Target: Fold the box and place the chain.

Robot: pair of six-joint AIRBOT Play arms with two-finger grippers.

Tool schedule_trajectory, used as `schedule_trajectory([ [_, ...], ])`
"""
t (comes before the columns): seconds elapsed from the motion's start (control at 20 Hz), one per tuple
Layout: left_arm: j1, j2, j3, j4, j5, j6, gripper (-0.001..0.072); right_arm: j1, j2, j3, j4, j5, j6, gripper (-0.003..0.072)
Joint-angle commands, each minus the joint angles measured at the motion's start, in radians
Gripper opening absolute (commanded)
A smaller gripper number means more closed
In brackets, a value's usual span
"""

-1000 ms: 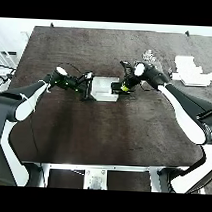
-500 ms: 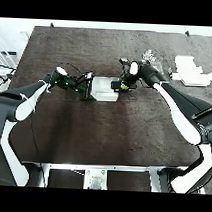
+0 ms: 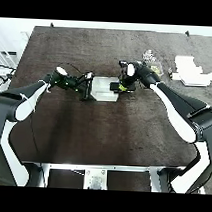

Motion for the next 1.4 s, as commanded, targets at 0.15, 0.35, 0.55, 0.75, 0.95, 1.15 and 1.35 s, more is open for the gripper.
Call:
schedule_trajectory([
  [0.15, 0.0, 0.0, 0.0, 0.0, 0.0, 0.0, 0.0349, 0.013, -0.052, 0.066, -0.008, 0.082, 0.034, 0.0389],
  [0.35, 0.0, 0.0, 0.0, 0.0, 0.0, 0.0, 0.0349, 0.022, -0.053, 0.076, -0.006, 0.089, 0.065, 0.0271],
  [0.55, 0.0, 0.0, 0.0, 0.0, 0.0, 0.0, 0.0349, 0.03, -0.057, 0.076, -0.003, 0.103, 0.09, 0.0216],
  [0.75, 0.0, 0.0, 0.0, 0.0, 0.0, 0.0, 0.0349, 0.031, -0.057, 0.076, 0.032, 0.107, 0.091, 0.006],
  [0.95, 0.0, 0.0, 0.0, 0.0, 0.0, 0.0, 0.0349, 0.032, -0.057, 0.076, 0.031, 0.106, 0.09, 0.0015],
  [1.15, 0.0, 0.0, 0.0, 0.0, 0.0, 0.0, 0.0349, 0.028, -0.056, 0.082, 0.03, 0.106, 0.09, 0.0516],
  [1.35, 0.0, 0.0, 0.0, 0.0, 0.0, 0.0, 0.0349, 0.027, -0.053, 0.108, 0.029, 0.129, 0.085, 0.0517],
])
